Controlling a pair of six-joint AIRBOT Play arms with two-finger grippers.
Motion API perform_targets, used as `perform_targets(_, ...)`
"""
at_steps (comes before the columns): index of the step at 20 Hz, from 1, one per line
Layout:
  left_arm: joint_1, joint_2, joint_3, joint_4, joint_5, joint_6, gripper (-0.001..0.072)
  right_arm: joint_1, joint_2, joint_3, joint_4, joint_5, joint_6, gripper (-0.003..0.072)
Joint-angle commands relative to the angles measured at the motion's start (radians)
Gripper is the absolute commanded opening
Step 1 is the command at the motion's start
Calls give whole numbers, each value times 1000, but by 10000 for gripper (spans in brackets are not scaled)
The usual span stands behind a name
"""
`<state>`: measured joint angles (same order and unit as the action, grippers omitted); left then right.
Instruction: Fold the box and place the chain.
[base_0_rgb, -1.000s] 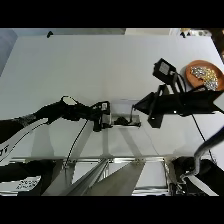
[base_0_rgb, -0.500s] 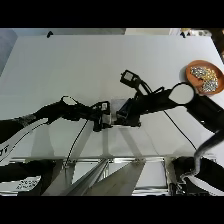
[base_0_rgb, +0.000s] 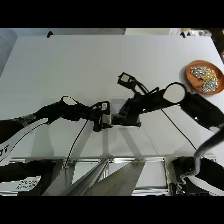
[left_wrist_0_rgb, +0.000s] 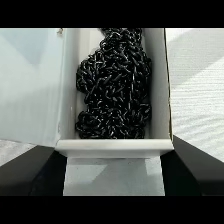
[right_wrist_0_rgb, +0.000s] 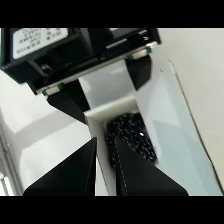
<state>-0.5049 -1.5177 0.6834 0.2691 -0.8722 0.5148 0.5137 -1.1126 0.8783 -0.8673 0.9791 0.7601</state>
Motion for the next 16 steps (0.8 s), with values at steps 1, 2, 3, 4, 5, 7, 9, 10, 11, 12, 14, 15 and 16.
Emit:
perform_targets(1,0,0,0,0,0,0,207,-94,79,0,-74,140,-16,132)
perform_targets(2,0,0,0,0,0,0,207,-131,105,-2,-95,177,-70,119)
perform_targets(3,0,0,0,0,0,0,207,-165,129,-5,-92,183,-127,109)
perform_targets(4,0,0,0,0,1,0,207,-194,150,-9,-89,185,-188,109)
perform_targets(5,0,0,0,0,0,0,207,-214,164,-13,-90,193,-238,109)
perform_targets(7,0,0,0,0,0,0,207,-244,184,-49,-91,188,-335,110)
perform_targets(9,0,0,0,0,0,0,207,-264,186,-124,-92,156,-501,123)
perform_targets(10,0,0,0,0,0,0,207,-272,186,-164,-93,142,-551,146)
perform_targets(11,0,0,0,0,0,0,207,-275,186,-211,-95,117,-588,233)
perform_targets(12,0,0,0,0,0,0,207,-275,186,-255,-98,81,-618,272)
perform_targets(14,0,0,0,0,0,0,207,-275,186,-325,-116,13,-693,272)
perform_targets(15,0,0,0,0,0,0,207,-275,186,-348,-134,-10,-713,272)
perform_targets(16,0,0,0,0,0,0,207,-275,186,-366,-149,-34,-718,272)
